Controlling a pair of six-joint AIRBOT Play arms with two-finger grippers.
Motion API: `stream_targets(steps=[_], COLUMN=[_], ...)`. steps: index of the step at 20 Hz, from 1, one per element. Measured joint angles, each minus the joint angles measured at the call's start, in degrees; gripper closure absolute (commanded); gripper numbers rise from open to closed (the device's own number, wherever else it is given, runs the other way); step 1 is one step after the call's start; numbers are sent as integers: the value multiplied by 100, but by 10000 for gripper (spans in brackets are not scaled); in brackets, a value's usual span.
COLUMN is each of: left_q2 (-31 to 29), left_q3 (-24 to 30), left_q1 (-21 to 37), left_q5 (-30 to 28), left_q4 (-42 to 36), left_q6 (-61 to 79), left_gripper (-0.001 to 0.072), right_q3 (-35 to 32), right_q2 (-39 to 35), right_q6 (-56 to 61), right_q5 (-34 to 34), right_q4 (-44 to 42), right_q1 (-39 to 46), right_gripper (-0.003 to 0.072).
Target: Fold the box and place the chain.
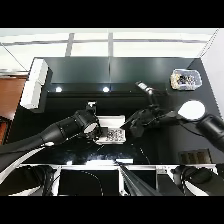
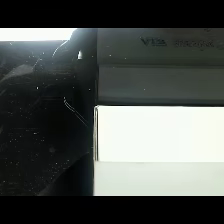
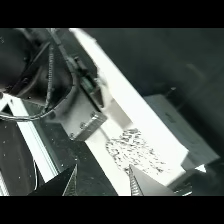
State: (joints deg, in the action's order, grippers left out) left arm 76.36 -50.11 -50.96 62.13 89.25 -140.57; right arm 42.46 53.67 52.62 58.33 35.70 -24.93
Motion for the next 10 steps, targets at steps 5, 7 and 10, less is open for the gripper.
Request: stream_targets(steps=[5,7,10], left_q2=[-2,-13,-122], left_q3=[-35,-111,-267], left_q1=[15,20,31], left_q5=[46,131,227], left_q4=[2,2,68], left_q6=[0,0,37], left_gripper=[507,270,265], right_q3=[-4,-4,-4], right_q2=[-509,-588,-640], right_q6=[39,46,59], right_q5=[348,404,439], right_q4=[72,85,92], right_q1=[684,774,835], right_gripper=[297,297,297])
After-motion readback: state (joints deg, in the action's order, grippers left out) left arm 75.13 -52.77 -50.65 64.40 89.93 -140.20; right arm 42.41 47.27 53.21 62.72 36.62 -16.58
